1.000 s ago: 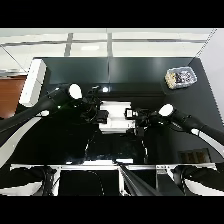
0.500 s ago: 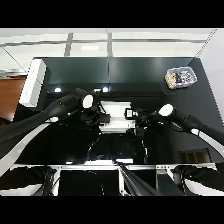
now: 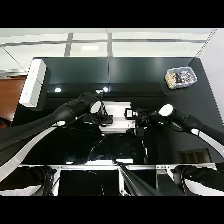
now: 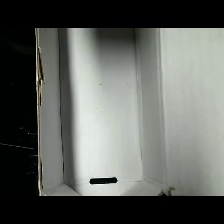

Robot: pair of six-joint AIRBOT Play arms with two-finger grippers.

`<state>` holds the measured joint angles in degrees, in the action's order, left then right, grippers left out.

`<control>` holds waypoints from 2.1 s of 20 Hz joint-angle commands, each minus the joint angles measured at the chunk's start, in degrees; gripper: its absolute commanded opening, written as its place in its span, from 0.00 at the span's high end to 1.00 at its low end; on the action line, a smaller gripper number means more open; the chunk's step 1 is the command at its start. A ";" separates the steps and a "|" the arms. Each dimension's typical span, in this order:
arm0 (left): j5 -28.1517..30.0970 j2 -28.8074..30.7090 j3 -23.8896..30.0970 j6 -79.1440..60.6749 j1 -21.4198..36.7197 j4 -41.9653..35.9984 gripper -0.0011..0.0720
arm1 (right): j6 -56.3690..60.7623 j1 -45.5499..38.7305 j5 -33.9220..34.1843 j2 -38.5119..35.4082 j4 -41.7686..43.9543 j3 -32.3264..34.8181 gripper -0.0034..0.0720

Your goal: Fold the box and place the chain.

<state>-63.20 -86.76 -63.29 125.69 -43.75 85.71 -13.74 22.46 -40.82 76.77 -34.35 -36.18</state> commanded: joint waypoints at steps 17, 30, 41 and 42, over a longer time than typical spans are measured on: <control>-4.68 -1.90 -2.86 4.61 -1.95 3.17 0.47 | 0.00 0.04 0.00 0.04 0.00 0.02 0.85; -2.91 -1.92 -2.89 4.81 -1.92 1.18 0.95 | 4.57 0.04 -1.27 -1.03 -0.39 0.02 0.01; -3.30 -1.92 -2.89 4.79 -1.90 1.22 0.95 | 6.88 0.17 -4.46 -7.48 -8.39 0.04 0.70; -3.28 -1.92 -2.89 4.79 -1.90 1.20 0.95 | 6.97 0.17 -4.46 -7.45 -7.26 0.09 0.70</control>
<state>-66.43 -88.66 -66.13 130.45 -45.67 86.91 -7.42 22.57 -44.60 69.63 -42.26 -36.14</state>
